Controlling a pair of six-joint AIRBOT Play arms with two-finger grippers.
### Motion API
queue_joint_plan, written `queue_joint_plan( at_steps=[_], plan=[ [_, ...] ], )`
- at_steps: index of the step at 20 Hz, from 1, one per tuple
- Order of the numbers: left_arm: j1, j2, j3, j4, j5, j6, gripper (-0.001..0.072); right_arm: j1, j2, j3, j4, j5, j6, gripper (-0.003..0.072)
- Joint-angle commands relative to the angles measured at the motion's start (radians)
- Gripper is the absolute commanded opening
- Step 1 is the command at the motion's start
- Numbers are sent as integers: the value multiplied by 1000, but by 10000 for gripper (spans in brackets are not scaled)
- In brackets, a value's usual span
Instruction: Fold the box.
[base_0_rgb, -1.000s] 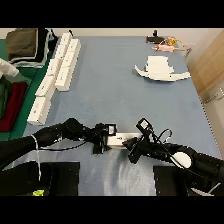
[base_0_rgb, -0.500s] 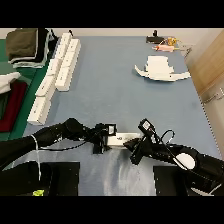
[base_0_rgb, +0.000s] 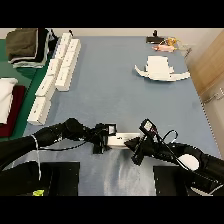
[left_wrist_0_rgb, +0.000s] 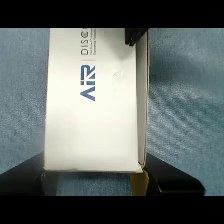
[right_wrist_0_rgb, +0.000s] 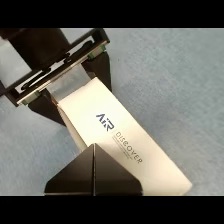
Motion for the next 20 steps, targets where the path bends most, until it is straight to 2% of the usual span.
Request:
queue_joint_plan(
  at_steps=[1, 4, 7, 14, 20],
  plan=[
    [0, 0, 1, 0, 0, 0, 477, -1, 11, 45, -199, 127, 145, 6],
    [0, 0, 1, 0, 0, 0, 476, -1, 33, 133, -471, 297, 335, 6],
    [0, 0, 1, 0, 0, 0, 477, -1, 57, 147, -548, 358, 377, 6],
    [0, 0, 1, 0, 0, 0, 477, 0, 48, 108, -566, 367, 398, 6],
    [0, 0, 1, 0, 0, 0, 477, 0, 48, 73, -517, 352, 410, 6]
  ],
)
